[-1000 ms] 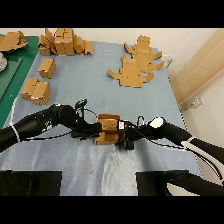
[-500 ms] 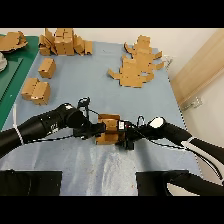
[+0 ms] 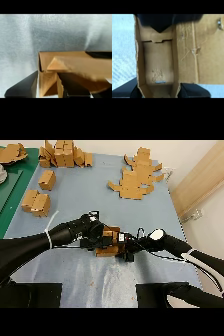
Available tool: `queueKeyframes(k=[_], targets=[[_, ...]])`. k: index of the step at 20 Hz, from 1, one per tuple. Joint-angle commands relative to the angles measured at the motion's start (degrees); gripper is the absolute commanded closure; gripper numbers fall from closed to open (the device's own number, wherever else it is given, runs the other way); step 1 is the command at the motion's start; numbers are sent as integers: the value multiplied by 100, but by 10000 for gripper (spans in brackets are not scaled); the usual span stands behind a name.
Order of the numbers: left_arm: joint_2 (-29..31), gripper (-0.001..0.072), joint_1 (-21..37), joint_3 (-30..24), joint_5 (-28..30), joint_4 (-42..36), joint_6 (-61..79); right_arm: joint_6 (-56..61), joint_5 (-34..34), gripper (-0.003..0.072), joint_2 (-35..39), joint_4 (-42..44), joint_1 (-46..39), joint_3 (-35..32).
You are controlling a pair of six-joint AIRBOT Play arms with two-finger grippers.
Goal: Fold the box.
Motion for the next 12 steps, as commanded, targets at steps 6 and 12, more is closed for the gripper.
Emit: queueKeyframes(k=[6,12], targets=[[-448,335,-52,168,-186,398,-57,2,2,217,-2,2,0,-2],[-522,698,-59,170,-214,387,-17,4,2,217,-2,2,0,-2]])
